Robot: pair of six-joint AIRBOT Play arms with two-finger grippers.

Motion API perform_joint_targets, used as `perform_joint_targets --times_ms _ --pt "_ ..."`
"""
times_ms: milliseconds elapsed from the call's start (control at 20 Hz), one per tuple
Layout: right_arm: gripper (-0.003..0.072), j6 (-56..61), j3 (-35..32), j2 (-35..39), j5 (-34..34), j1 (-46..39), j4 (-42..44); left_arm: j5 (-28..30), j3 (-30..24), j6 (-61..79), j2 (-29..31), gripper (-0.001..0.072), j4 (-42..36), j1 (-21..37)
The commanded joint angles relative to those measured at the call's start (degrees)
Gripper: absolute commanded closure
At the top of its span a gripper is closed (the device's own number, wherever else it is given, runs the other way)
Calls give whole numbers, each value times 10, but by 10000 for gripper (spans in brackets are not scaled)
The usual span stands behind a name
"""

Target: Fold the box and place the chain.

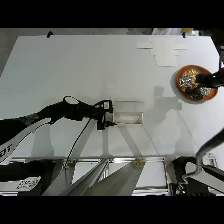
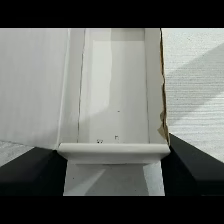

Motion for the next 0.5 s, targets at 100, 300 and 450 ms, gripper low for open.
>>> perform_joint_targets --times_ms 100,300,450 --pt "677 -104 0 146 98 1 224 0 0 0 0 501 0 0" --pt "677 -127 0 220 149 1 291 0 0 0 0 501 0 0" --pt "677 -127 0 252 172 3 296 0 0 0 0 501 0 0"
